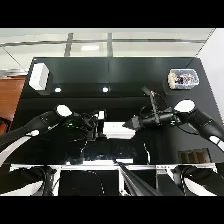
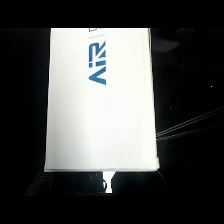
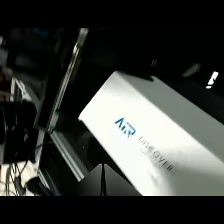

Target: Fold the box and place the chain.

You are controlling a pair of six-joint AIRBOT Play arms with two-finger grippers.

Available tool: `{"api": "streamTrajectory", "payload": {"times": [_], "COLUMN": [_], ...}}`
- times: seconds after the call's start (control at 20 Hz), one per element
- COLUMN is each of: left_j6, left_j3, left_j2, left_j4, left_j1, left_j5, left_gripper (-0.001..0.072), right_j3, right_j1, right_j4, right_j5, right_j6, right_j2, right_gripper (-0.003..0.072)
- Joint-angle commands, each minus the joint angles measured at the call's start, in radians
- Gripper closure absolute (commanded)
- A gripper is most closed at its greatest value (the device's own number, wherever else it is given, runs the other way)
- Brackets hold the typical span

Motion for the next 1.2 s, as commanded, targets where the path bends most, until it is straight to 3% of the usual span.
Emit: {"api": "streamTrajectory", "payload": {"times": [0.0,0.25,1.0,1.15], "left_j6": [0.000,0.000,0.000,-0.011], "left_j3": [0.000,0.000,0.000,0.000], "left_j2": [0.000,0.000,0.000,0.001], "left_j4": [0.000,0.000,-0.002,-0.011], "left_j1": [0.000,0.000,0.000,0.002], "left_j5": [0.000,0.000,0.003,-0.001], "left_gripper": [0.0252,0.0251,0.0246,0.0247], "right_j3": [-0.021,-0.022,-0.021,0.019], "right_j1": [0.010,0.010,0.010,-0.002], "right_j4": [0.077,0.007,-0.093,-0.064], "right_j5": [-0.073,-0.041,-0.090,0.021], "right_j6": [0.029,0.063,0.043,0.006], "right_j2": [-0.067,-0.145,-0.148,-0.130], "right_gripper": [0.0674,0.0674,0.0674,0.0675]}}
